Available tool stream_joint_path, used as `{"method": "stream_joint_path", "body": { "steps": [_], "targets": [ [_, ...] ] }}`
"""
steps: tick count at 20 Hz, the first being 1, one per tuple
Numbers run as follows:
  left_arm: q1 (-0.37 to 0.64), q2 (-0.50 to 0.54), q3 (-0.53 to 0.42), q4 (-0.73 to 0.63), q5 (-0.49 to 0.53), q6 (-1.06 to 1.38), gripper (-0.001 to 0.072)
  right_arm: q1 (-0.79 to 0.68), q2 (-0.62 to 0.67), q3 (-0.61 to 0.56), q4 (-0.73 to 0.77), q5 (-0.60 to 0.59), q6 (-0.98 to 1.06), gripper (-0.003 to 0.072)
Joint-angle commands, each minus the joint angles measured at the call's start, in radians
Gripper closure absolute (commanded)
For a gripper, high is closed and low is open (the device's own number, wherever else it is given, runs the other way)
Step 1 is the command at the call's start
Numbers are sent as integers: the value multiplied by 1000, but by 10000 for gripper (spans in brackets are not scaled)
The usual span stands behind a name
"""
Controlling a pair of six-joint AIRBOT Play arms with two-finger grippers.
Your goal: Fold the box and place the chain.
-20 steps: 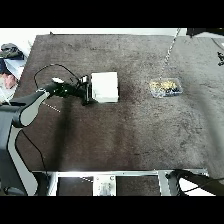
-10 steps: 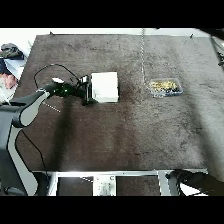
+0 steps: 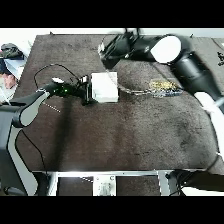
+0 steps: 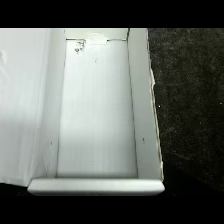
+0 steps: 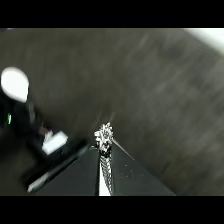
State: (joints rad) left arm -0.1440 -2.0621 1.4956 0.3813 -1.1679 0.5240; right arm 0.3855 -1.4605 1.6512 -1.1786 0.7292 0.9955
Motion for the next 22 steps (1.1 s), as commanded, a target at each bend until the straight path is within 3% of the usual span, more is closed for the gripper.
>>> {"method": "stream_joint_path", "body": {
  "steps": [1, 4, 5, 6, 7, 12, 15, 18, 22],
  "targets": [
    [0, -1, 0, 0, 0, 0, 243, 13, -118, -4, -6, 58, 14, 704],
    [0, -1, 0, 0, 0, 0, 243, 11, -194, -5, -21, 83, 34, 702],
    [0, -1, 0, 0, 0, 0, 242, 9, -209, -12, -56, 86, 87, 656],
    [0, -1, 0, 0, 0, 0, 242, 2, -216, -25, -113, 88, 113, 525],
    [0, -1, 0, 0, 0, 0, 242, -8, -216, -38, -164, 87, 151, 486],
    [0, -1, 0, 0, 0, 0, 242, -139, -163, -88, -207, 210, 285, 485],
    [0, -1, 0, 0, 0, 0, 242, -226, -1, -283, -205, 145, 341, 485],
    [0, -1, 0, 0, 0, 0, 242, -321, 170, -550, -205, 24, 439, 484],
    [0, -1, 0, 0, 0, 0, 242, -406, 251, -808, -205, -157, 583, 484]
  ]
}}
